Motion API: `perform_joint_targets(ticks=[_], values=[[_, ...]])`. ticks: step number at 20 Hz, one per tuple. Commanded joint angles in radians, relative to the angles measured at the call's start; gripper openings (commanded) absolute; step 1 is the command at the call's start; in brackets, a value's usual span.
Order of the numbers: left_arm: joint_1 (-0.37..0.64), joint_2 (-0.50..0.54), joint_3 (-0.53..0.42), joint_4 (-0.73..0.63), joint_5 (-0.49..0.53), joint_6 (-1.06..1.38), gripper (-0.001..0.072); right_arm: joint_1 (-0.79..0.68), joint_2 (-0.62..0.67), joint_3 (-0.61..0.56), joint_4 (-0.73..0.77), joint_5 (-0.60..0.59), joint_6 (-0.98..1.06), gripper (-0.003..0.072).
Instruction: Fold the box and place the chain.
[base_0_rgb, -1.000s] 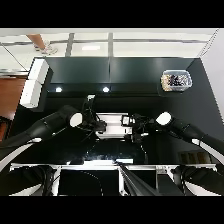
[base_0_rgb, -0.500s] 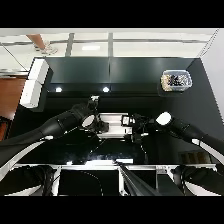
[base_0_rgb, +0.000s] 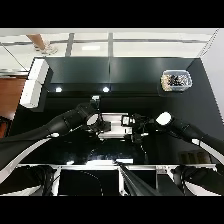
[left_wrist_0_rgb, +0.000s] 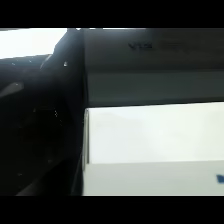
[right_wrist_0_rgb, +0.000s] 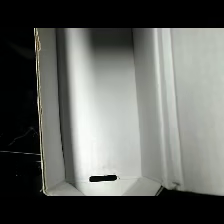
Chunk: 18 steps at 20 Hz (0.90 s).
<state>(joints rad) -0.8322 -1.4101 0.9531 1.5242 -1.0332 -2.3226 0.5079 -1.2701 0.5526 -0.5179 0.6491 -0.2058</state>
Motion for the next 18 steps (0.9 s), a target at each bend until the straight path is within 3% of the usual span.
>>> perform_joint_targets(ticks=[1,2,4,5,8,9,10,11,15,16,17,18], values=[[-0.002,-0.008,0.006,-0.011,-0.002,-0.004,0.0220,0.001,0.000,0.001,0.000,0.000,0.000,0.0486],[-0.002,-0.008,0.006,-0.011,-0.001,-0.004,0.0195,0.001,0.000,0.001,0.000,0.000,0.000,0.0486],[-0.002,-0.008,0.006,-0.011,0.000,-0.003,0.0062,0.001,0.000,0.001,0.000,0.000,0.000,0.0486],[-0.002,-0.008,0.006,-0.011,0.000,-0.003,0.0029,0.001,0.000,0.001,0.000,0.000,0.000,0.0486],[-0.002,-0.008,0.006,-0.011,0.000,0.009,0.0032,0.001,0.000,0.001,0.000,0.000,0.000,0.0486],[-0.002,-0.008,0.007,-0.011,0.000,0.009,0.0088,0.001,0.000,0.001,0.000,0.000,0.000,0.0486],[-0.001,-0.008,0.010,-0.011,-0.001,0.009,0.0286,0.001,0.000,0.001,0.000,0.000,0.000,0.0486],[-0.001,-0.008,0.011,-0.011,-0.001,0.008,0.0433,0.001,0.000,0.001,0.000,0.000,0.000,0.0486],[-0.001,-0.008,0.014,-0.006,0.000,0.008,0.0436,0.001,0.000,0.001,0.000,0.000,0.000,0.0486],[-0.001,-0.008,0.014,-0.006,0.001,0.008,0.0304,0.001,0.000,0.001,0.000,0.000,0.000,0.0486],[-0.002,-0.008,0.014,-0.006,0.004,0.009,0.0089,0.001,0.000,0.001,0.000,0.000,0.000,0.0486],[-0.002,-0.008,0.014,-0.007,0.010,0.010,0.0029,0.001,0.000,0.001,0.000,0.000,0.000,0.0486]])
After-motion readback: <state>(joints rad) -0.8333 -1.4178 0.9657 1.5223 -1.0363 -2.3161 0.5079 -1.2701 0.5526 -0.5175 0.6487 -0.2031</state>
